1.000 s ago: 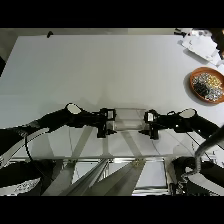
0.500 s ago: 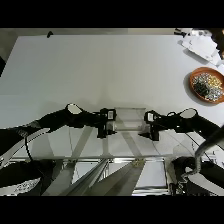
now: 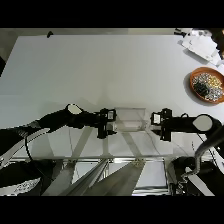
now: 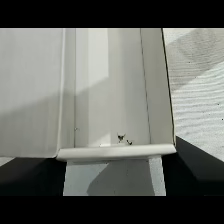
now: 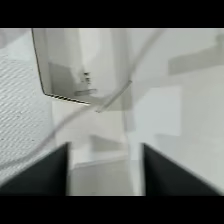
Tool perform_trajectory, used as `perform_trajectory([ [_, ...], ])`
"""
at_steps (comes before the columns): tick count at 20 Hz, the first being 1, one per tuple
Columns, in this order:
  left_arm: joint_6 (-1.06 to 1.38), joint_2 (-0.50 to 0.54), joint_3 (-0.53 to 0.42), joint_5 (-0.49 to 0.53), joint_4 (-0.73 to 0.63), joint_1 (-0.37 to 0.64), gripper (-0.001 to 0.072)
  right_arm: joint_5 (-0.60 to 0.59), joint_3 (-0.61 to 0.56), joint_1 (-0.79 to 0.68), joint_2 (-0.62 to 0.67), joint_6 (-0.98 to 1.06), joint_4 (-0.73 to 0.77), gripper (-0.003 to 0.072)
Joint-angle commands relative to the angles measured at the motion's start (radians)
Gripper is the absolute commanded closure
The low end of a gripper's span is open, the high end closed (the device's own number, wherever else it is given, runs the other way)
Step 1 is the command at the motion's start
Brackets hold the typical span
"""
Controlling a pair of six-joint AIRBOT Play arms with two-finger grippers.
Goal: Fold the box and place the chain.
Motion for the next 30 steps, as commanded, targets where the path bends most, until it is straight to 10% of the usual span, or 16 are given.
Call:
perform_trajectory([
  [1, 0.001, 0.000, 0.000, 0.004, 0.000, 0.001, 0.0430, 0.014, 0.001, 0.000, 0.196, 0.007, 0.146, 0.0672],
  [5, 0.001, 0.000, 0.000, 0.003, 0.000, 0.001, 0.0431, -0.056, 0.001, 0.001, 0.203, -0.103, 0.522, 0.0682],
  [15, 0.001, 0.000, 0.000, -0.004, 0.000, 0.001, 0.0431, -0.220, 0.001, 0.001, -0.303, 0.119, 0.609, 0.0682],
  [24, 0.001, 0.000, 0.000, -0.004, 0.000, 0.001, 0.0431, -0.076, 0.065, 0.000, -0.288, 0.229, 0.496, 0.0680],
  [30, 0.001, 0.000, 0.000, -0.004, 0.000, 0.001, 0.0431, 0.329, 0.219, 0.000, -0.115, 0.393, -0.077, 0.0662],
])
